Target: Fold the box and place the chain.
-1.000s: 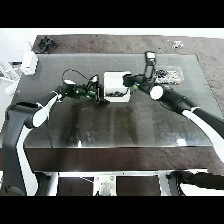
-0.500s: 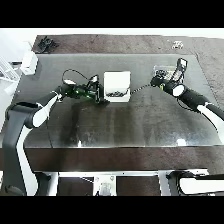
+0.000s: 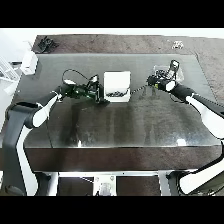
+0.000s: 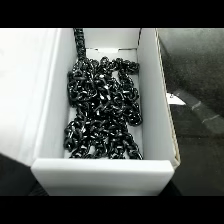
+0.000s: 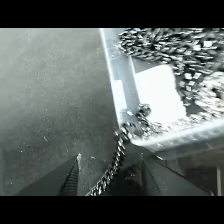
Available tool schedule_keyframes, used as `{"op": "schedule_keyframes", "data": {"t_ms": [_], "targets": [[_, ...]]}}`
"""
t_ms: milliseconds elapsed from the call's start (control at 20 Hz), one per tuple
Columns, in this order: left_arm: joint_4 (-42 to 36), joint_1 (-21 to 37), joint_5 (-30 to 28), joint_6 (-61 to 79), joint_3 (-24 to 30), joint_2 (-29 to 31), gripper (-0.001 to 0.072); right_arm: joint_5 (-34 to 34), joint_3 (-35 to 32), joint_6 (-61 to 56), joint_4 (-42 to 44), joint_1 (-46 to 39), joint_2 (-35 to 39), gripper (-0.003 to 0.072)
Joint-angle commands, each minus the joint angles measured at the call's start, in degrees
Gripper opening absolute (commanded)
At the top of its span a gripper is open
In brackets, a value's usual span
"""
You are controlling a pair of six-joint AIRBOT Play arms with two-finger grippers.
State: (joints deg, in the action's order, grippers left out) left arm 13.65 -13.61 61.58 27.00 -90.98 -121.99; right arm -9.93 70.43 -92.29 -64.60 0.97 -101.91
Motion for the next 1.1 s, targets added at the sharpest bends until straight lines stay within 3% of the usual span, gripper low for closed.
{"op": "schedule_keyframes", "data": {"t_ms": [0,150,200,400,850,1050], "targets": [[0.0,-0.02,-0.02,0.0,-0.04,0.0,0.0478,-3.15,3.28,0.48,0.09,0.37,-2.45,0.0385],[0.0,-0.02,-0.04,0.0,-0.04,0.0,0.0478,-1.68,3.3,2.58,0.07,0.9,-2.45,0.0134],[0.0,-0.02,-0.02,0.0,-0.04,0.0,0.0477,-1.25,3.3,2.51,0.11,1.01,-2.43,0.0011],[0.0,-0.02,-0.02,0.0,-0.04,0.0,0.0477,-0.83,3.45,2.14,0.09,2.05,1.38,0.0008],[0.0,-0.02,-0.02,0.0,-0.04,0.0,0.0477,1.92,3.45,12.04,0.0,12.0,31.69,0.0008],[0.0,-0.02,-0.02,0.0,-0.04,0.0,0.0477,0.63,3.43,12.26,-1.01,17.94,34.84,0.0008]]}}
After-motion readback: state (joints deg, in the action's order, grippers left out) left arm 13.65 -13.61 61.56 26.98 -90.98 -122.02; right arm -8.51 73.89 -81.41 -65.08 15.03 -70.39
